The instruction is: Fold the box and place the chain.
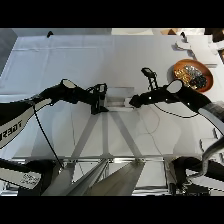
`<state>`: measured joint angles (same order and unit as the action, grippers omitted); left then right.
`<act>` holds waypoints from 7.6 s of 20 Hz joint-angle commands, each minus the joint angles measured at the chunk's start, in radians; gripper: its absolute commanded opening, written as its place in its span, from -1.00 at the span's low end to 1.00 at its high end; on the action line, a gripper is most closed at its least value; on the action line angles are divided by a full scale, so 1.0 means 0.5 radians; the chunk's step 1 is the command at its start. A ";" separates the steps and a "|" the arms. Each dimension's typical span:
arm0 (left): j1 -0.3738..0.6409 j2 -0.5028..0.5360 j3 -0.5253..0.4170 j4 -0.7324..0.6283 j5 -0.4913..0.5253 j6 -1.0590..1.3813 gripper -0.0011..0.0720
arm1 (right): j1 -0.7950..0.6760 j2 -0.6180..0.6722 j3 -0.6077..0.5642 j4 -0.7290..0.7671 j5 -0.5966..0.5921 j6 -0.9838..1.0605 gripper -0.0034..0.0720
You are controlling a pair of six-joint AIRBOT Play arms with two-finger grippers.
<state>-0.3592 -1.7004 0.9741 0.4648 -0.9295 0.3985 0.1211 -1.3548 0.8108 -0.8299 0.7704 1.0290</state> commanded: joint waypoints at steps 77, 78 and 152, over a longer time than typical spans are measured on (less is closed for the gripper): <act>0.000 0.001 0.000 0.000 -0.004 0.001 -0.27 | 0.732 -0.210 0.539 -1.799 0.378 2.603 0.17; 0.000 0.000 0.000 0.000 -0.003 0.001 -0.27 | 0.731 -0.139 0.539 -1.795 0.439 2.600 0.17; 0.000 0.001 0.000 0.000 -0.003 0.001 -0.27 | -0.069 0.315 0.558 -1.369 0.818 0.859 -0.89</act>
<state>-0.3592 -1.7004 0.9741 0.4644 -0.9318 0.3988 0.0074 -1.2026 1.0946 -1.5082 1.1698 1.4506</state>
